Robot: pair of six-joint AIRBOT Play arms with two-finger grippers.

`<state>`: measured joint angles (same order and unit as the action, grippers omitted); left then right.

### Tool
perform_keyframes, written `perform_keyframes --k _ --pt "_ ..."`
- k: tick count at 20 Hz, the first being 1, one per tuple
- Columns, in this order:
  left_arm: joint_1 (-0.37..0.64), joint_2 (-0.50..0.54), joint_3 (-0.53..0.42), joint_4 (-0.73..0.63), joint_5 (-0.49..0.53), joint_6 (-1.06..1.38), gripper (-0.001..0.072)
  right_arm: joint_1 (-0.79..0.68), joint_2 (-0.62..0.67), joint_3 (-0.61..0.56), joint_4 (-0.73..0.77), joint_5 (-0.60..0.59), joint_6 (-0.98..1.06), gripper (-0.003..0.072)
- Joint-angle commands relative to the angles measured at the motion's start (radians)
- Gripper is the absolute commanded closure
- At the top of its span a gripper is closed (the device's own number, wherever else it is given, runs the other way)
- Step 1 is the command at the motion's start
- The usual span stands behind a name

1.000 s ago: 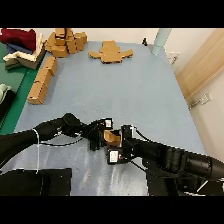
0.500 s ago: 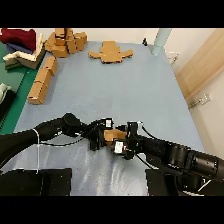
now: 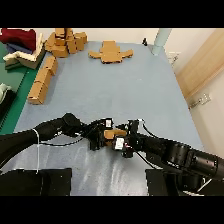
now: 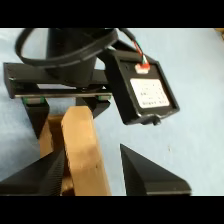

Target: Fold the box.

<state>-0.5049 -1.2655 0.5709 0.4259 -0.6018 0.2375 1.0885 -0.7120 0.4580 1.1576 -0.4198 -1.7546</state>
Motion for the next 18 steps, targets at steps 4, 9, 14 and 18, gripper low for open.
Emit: perform_keyframes --k 4,9,14,18 --pt "0.0 0.0 0.0 0.0 0.0 0.0 0.0245 0.027 0.021 0.001 0.038 0.0 0.002 0.0159" --pt "0.0 0.0 0.0 0.0 0.0 0.0 0.0245 -0.043 0.008 0.002 0.0 0.008 0.001 0.0159" --pt "0.0 0.0 0.0 0.0 0.0 0.0 0.0245 -0.064 -0.031 0.002 -0.011 0.038 0.001 0.0159" --pt "0.0 0.0 0.0 0.0 0.0 0.0 0.0245 -0.045 -0.096 0.002 -0.009 0.047 0.0 0.0159"
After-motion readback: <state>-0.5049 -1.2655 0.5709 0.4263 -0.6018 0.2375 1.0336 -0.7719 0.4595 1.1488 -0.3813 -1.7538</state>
